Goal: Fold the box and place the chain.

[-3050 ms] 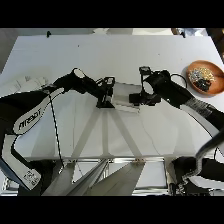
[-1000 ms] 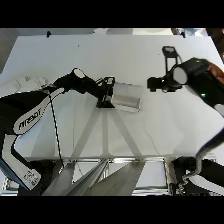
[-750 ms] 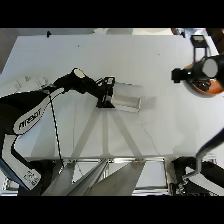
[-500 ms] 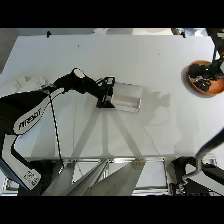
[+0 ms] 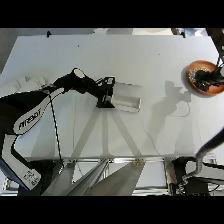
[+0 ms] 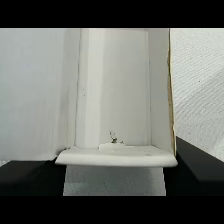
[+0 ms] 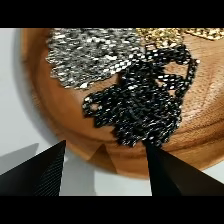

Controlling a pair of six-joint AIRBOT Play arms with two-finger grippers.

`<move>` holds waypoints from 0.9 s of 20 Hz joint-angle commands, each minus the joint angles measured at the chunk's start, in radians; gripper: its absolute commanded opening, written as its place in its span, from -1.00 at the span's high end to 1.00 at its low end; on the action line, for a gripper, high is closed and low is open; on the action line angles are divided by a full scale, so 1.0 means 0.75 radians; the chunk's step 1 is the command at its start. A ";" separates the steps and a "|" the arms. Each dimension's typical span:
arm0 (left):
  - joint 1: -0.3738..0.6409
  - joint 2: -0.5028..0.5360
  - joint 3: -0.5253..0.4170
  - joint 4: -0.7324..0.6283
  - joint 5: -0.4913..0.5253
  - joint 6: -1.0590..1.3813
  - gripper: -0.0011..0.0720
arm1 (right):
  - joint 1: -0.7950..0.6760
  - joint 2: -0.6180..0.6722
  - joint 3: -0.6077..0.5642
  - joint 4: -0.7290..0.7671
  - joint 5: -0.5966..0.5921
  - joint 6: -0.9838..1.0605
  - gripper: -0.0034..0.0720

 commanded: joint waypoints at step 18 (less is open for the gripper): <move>0.001 0.003 0.001 -0.006 -0.020 -0.185 0.39 | -0.102 -0.276 0.107 0.033 -0.039 0.010 -0.03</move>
